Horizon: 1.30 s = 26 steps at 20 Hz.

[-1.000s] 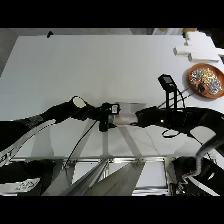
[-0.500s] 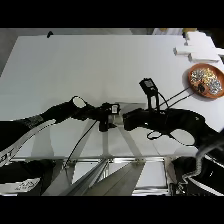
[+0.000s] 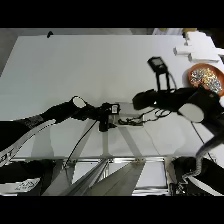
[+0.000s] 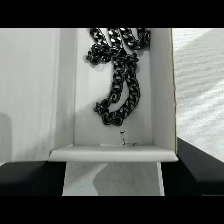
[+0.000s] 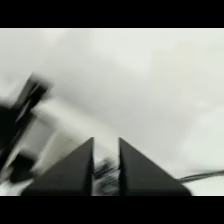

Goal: Fold the box and place the chain.

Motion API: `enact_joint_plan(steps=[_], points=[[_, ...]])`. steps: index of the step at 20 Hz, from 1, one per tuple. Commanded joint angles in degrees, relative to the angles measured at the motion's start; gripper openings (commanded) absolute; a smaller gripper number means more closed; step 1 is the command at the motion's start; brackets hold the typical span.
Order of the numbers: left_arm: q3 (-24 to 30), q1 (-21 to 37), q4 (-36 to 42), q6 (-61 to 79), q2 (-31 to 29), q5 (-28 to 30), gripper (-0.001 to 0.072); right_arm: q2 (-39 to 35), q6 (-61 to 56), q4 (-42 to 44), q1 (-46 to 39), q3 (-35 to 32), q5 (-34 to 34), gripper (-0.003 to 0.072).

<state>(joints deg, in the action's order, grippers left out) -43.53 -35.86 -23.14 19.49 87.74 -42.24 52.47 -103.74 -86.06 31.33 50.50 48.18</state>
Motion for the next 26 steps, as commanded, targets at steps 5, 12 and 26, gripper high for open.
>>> enact_joint_plan(steps=[5,12,26], points=[[0.0,0.0,0.0,0.0,0.0,0.0,0.0273,10.1,3.9,-5.8,-21.0,3.5,14.7,0.004],[0.0,0.0,0.0,0.0,0.0,0.0,0.0273,21.0,5.5,-5.7,-21.5,3.3,12.5,0.0366],[0.0,0.0,0.0,0.0,0.0,0.0,0.0273,31.1,1.9,-5.7,-21.5,3.3,10.8,0.0261]])
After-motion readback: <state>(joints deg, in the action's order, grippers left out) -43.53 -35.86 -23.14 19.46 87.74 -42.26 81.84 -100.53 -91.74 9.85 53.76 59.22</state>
